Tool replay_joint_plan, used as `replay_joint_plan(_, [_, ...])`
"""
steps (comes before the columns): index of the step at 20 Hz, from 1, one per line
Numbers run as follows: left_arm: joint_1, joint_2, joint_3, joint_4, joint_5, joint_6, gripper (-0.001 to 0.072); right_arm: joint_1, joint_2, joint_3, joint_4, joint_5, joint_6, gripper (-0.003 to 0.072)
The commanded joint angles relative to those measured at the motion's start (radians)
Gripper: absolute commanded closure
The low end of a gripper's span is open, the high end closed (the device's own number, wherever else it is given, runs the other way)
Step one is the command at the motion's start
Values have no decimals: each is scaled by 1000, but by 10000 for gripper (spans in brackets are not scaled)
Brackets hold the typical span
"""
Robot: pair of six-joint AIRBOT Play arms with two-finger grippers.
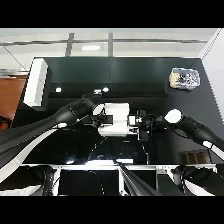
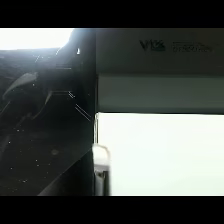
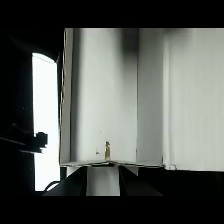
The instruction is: Fold the box and place the chain.
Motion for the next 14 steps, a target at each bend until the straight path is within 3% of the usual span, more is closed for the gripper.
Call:
replay_joint_plan(1, [0, -1, 0, 0, 1, -2, 687, 0, -37, 0, 160, 2, -5, 469])
replay_joint_plan(8, [1, -1, 0, -1, 1, -1, 685, 0, -85, 0, 203, 16, 19, 469])
replay_joint_plan(9, [0, -1, 0, -1, 1, 0, 685, 0, -85, 0, 203, 18, 32, 567])
replay_joint_plan(10, [0, -1, 0, -1, 0, -1, 685, 0, -85, 0, 203, 18, 46, 608])
replay_joint_plan(11, [0, -1, 0, -1, 0, 0, 684, 0, -85, 0, 204, 16, 49, 578])
replay_joint_plan(12, [0, -1, 0, -1, 0, -1, 685, 0, -85, 0, 204, 0, 52, 327])
replay_joint_plan(13, [0, -1, 0, -1, 0, -1, 685, 0, -85, 0, 203, -5, 56, 294])
replay_joint_plan(14, [0, -1, 0, -1, 1, -1, 685, 0, -85, 0, 195, -5, 61, 564])
